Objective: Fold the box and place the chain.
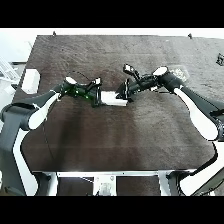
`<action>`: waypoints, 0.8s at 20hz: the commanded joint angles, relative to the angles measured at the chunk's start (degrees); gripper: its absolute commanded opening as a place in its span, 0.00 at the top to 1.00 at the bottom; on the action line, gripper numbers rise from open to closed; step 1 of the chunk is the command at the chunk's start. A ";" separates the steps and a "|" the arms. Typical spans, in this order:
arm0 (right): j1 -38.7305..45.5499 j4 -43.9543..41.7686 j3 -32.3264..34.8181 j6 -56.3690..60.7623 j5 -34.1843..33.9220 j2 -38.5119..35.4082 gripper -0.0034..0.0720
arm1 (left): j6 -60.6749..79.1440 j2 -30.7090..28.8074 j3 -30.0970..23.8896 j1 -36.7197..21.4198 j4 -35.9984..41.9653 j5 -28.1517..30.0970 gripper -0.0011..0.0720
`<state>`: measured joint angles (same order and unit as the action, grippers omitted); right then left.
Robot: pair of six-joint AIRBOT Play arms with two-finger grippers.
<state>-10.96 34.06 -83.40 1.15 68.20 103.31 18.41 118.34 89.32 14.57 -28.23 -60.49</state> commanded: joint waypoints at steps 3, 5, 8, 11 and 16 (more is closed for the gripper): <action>0.00 -0.17 -0.26 -1.88 -1.31 0.46 0.59 | 0.00 -0.04 0.04 -0.04 -0.02 0.00 0.33; 0.00 -0.42 -1.16 -1.86 -1.27 0.44 0.59 | -0.02 -0.04 0.04 -0.04 -0.02 0.00 0.33; 0.02 -0.59 -2.56 -1.86 -1.29 0.44 0.59 | -0.02 -0.04 0.04 -0.04 -0.02 0.00 0.33; 0.09 -0.61 -2.78 -1.88 -1.31 0.44 0.59 | -0.02 -0.04 0.04 -0.04 -0.02 0.00 0.33; 0.09 1.16 -2.82 -1.84 -1.84 0.46 0.59 | -0.02 -0.04 0.04 -0.04 -0.02 0.00 0.33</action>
